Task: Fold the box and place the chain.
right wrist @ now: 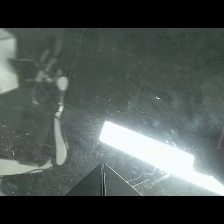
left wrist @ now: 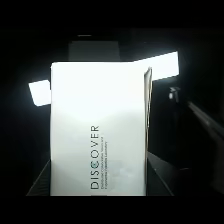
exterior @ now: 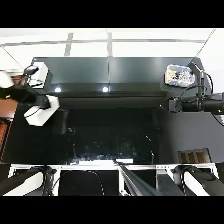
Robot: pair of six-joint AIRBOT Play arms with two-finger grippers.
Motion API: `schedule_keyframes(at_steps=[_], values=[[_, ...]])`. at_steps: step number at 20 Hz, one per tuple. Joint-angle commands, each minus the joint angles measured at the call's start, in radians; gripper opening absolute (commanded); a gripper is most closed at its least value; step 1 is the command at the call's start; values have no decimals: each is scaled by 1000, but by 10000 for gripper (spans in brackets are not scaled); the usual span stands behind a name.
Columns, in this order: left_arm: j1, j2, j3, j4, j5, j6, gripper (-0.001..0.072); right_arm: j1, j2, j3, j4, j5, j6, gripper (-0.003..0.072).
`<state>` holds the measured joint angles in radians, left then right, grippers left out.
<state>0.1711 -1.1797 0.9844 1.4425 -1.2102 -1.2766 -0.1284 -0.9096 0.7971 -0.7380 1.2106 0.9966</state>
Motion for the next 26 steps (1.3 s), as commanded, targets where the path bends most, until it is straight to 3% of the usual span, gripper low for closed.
schedule_keyframes(at_steps=[1,3,6,10,22,23,25,26], values=[[227,37,-58,-63,14,-14,290,0,1,0,0,-8,2,17],[285,37,-70,-64,67,28,290,0,1,0,0,-10,2,18],[308,35,-84,-77,222,137,290,0,1,0,1,-11,3,17],[301,-10,-75,-217,430,304,289,0,1,0,0,-39,25,17],[293,-347,146,-248,478,369,292,0,1,0,0,-97,29,17],[285,-359,163,-249,488,368,311,0,1,0,0,-99,29,17],[269,-364,198,-250,505,357,713,0,1,0,0,-99,29,17],[262,-364,233,-250,475,349,714,0,1,0,1,-99,29,17]])
